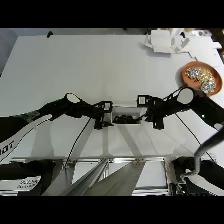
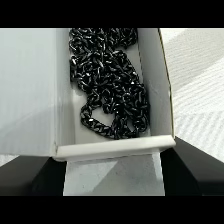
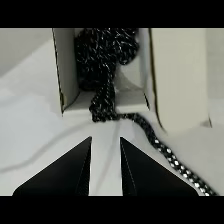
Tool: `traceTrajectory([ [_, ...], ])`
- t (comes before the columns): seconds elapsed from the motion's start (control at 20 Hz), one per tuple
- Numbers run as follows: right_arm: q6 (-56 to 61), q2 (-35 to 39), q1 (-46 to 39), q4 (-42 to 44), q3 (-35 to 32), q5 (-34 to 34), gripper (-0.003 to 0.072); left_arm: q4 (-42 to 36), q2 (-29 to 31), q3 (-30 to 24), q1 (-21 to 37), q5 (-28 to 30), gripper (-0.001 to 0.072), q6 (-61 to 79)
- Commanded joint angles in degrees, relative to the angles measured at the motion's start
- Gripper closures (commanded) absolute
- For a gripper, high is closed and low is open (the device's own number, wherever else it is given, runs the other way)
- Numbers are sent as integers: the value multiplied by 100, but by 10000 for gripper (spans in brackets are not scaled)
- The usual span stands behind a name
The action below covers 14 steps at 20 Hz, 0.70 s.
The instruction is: Fold the box and place the chain.
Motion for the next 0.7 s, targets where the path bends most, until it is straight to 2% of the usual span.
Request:
traceTrajectory([
  [0.0, -404, -334, -13, 260, -55, -101, 487, 2, 4, 0, 2, 0, 539, 2],
  [0.4, -588, -356, -13, 535, -127, -378, 516, 4, 4, 0, 2, 0, 539, 2],
  [0.6, -584, -354, -13, 525, -127, -372, 659, 2, 4, 0, 2, 0, 539, 2],
  [0.65, -579, -354, -13, 470, -127, -369, 671, 2, 4, 0, 2, 0, 539, 2],
])
